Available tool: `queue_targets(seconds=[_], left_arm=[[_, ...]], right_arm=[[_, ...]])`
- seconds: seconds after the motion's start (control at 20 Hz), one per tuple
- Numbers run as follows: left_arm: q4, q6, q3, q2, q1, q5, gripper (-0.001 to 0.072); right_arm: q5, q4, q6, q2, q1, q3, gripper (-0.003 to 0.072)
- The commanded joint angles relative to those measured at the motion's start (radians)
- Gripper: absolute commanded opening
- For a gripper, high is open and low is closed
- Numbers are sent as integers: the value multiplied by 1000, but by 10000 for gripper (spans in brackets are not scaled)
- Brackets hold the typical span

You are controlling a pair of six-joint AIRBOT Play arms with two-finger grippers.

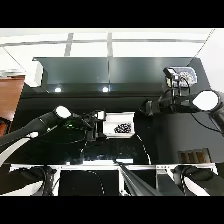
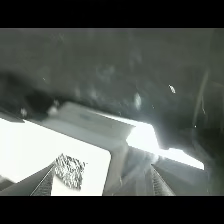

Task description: Fold the box and place the chain.

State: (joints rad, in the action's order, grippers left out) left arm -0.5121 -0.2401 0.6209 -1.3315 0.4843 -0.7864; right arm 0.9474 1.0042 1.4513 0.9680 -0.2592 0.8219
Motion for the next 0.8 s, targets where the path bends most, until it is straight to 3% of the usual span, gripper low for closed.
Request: queue_targets(seconds=[0.0,0.15,0.3,0.5,0.75], left_arm=[[0,16,3,0,0,4,388],[0,16,3,0,0,3,388],[0,16,3,0,0,-1,388],[1,16,3,0,0,-2,388],[1,16,3,0,0,-3,388]], right_arm=[[-156,-83,-61,80,-7,34,720],[-84,-285,-472,209,-38,54,720],[35,-267,-784,221,-63,56,719],[125,-254,-958,214,-63,109,720],[166,-171,-1033,216,-111,114,720]])
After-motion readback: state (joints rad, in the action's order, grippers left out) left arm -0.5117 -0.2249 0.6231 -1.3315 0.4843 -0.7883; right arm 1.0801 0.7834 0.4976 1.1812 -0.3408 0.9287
